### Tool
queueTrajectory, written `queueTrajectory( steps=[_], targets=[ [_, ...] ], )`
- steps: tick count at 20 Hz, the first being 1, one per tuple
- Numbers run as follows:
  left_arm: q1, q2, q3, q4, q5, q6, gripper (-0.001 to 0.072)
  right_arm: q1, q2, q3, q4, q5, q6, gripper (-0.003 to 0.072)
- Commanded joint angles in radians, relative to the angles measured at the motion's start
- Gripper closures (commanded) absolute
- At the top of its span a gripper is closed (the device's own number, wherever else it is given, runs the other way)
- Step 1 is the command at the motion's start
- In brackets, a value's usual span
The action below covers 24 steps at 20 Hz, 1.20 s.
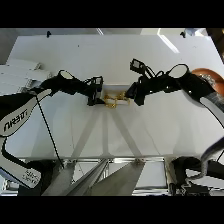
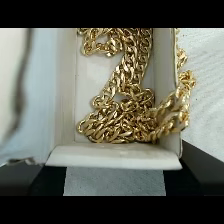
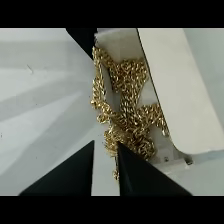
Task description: Fold the box and place the chain.
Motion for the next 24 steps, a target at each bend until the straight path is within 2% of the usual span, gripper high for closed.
queueTrajectory(
  steps=[1, 3, 5, 9, 13, 15, 17, 18, 20, 22, 24],
  targets=[
    [0.001, 0.000, 0.000, 0.000, 0.000, 0.000, 0.0414, 0.012, 0.001, 0.001, -0.056, -0.003, 0.134, 0.0479],
    [0.001, 0.000, 0.000, 0.000, 0.000, 0.000, 0.0414, 0.013, 0.002, 0.001, -0.056, 0.020, 0.140, 0.0406],
    [0.001, 0.000, 0.000, 0.000, 0.000, 0.000, 0.0414, 0.013, 0.008, 0.000, -0.083, 0.036, 0.166, 0.0407],
    [0.001, 0.000, 0.000, 0.000, 0.000, 0.000, 0.0414, 0.013, 0.054, -0.024, -0.229, 0.032, 0.246, 0.0407],
    [0.001, 0.000, 0.000, 0.000, 0.000, 0.000, 0.0414, 0.013, 0.079, -0.129, -0.230, 0.018, 0.290, 0.0407],
    [0.001, 0.000, 0.000, 0.000, 0.000, 0.000, 0.0414, 0.023, 0.079, -0.203, -0.224, -0.064, 0.290, 0.0384],
    [0.001, 0.000, 0.000, 0.000, 0.000, 0.000, 0.0414, 0.045, 0.076, -0.247, -0.203, -0.197, 0.290, 0.0239],
    [0.001, 0.000, 0.000, 0.000, 0.000, 0.000, 0.0414, 0.057, 0.069, -0.251, -0.188, -0.254, 0.288, 0.0229],
    [0.001, 0.000, 0.000, 0.000, 0.000, 0.000, 0.0414, 0.085, 0.046, -0.251, -0.159, -0.363, 0.285, 0.0229],
    [0.001, 0.000, 0.000, 0.000, 0.000, 0.000, 0.0414, 0.108, 0.012, -0.251, -0.158, -0.418, 0.285, 0.0233],
    [0.001, 0.000, 0.000, 0.000, 0.000, 0.000, 0.0414, 0.119, -0.019, -0.251, -0.162, -0.444, 0.286, 0.0316]
  ],
)
